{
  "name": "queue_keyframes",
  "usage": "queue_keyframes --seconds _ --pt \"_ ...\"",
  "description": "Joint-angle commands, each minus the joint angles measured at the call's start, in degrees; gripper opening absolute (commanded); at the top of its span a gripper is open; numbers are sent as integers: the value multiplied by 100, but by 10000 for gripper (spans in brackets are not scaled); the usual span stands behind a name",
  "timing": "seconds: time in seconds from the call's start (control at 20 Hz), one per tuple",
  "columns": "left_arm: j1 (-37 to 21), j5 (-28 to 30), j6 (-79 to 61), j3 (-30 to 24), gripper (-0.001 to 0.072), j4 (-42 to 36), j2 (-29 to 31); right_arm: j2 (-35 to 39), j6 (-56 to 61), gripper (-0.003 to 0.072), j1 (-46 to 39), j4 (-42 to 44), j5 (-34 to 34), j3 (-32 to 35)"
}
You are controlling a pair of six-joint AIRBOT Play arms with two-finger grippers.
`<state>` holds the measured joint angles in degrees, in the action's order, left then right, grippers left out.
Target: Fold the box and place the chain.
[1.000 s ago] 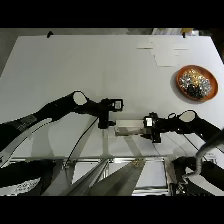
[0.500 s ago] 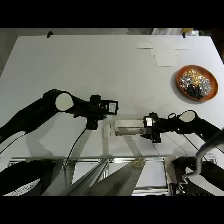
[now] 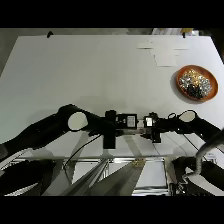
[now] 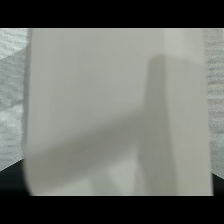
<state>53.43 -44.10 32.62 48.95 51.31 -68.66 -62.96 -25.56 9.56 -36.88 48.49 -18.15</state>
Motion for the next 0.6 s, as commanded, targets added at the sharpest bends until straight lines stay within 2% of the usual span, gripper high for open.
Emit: queue_keyframes --seconds 0.0,0.1,0.15,0.4,0.55 --pt "146 1873 1075 7 1 -437 -396 -2 -2 411 0 0 0 0" --pt "105 2743 2002 7 1 -439 -461 -2 -4 411 0 0 0 0" --pt "22 2916 2347 7 1 -439 -551 -2 -2 411 2 0 -2 0" --pt "-365 2605 3062 7 3 -551 -1226 -2 -2 411 0 0 0 0" --pt "-396 2400 3036 7 2 -542 -1139 -2 -4 411 0 0 0 0"
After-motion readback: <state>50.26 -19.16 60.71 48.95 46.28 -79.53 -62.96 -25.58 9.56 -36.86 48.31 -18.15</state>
